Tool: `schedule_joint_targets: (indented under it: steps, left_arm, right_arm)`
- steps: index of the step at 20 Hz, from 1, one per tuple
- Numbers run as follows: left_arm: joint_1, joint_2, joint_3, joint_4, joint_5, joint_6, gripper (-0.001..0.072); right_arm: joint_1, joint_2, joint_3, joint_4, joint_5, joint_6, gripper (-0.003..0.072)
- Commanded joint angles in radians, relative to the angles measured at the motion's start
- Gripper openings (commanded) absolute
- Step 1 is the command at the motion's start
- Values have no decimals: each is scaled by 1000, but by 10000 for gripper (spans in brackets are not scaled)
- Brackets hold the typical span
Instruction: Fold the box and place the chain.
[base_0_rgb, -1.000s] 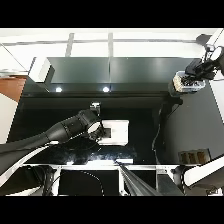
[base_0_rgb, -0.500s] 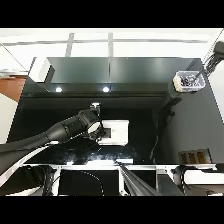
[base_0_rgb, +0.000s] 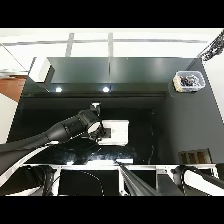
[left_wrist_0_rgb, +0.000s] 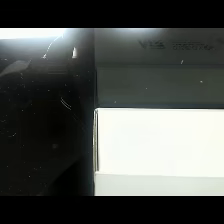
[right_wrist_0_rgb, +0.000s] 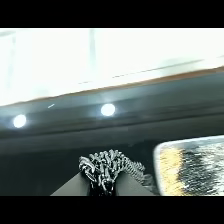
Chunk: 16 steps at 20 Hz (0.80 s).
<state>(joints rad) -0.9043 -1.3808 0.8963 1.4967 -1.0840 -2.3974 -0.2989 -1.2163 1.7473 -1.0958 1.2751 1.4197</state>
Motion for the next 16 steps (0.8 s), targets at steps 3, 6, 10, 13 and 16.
schedule_joint_targets:
  steps: [3,6,10,13,16]
  left_arm:
    - [0,0,0,1,-2,1,28]
    - [0,0,0,1,-2,0,28]
    - [0,0,0,-22,3,0,28]
    - [0,0,0,-21,2,1,28]
    - [0,0,0,-21,2,1,28]
  right_arm:
    - [200,202,-176,-41,105,-37,39]
    - [328,348,-412,-45,195,-99,39]
    - [495,456,-660,69,249,-115,39]
    - [618,457,-751,166,194,-114,38]
    - [726,451,-817,223,69,-92,38]
